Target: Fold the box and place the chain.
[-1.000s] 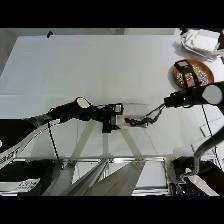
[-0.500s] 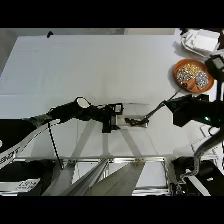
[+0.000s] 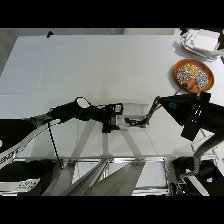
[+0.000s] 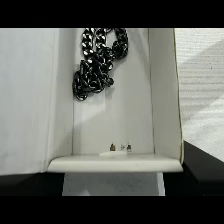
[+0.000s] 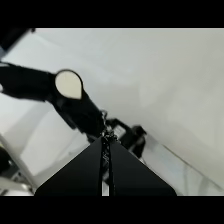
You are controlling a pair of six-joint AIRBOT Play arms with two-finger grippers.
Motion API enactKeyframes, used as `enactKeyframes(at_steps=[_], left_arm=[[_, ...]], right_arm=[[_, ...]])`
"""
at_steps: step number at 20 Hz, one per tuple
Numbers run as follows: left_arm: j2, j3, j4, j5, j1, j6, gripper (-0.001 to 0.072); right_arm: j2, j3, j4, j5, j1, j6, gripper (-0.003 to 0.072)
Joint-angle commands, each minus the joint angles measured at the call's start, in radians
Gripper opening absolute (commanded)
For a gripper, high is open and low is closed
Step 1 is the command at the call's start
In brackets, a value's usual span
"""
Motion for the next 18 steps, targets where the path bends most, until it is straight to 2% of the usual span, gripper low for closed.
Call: enactKeyframes(at_steps=[1,4,11,14,18], left_arm=[[0.001,-0.001,0.001,0.000,-0.001,0.000,0.0364],[0.001,-0.001,0.001,0.000,-0.001,0.000,0.0364],[0.001,-0.001,0.000,0.000,-0.001,0.000,0.0364],[0.001,-0.001,0.000,0.000,-0.001,0.000,0.0364],[0.001,-0.001,0.000,0.000,-0.001,0.000,0.0364]], right_arm=[[-0.031,0.001,0.158,-0.086,0.001,-0.095,0.0016],[-0.083,0.001,0.310,-0.111,0.001,-0.218,0.0016],[-0.154,0.001,0.463,-0.195,0.001,-0.350,0.0016],[-0.159,0.001,0.383,-0.157,0.001,-0.343,0.0016],[-0.223,0.000,0.151,0.029,0.001,-0.248,0.0016]])
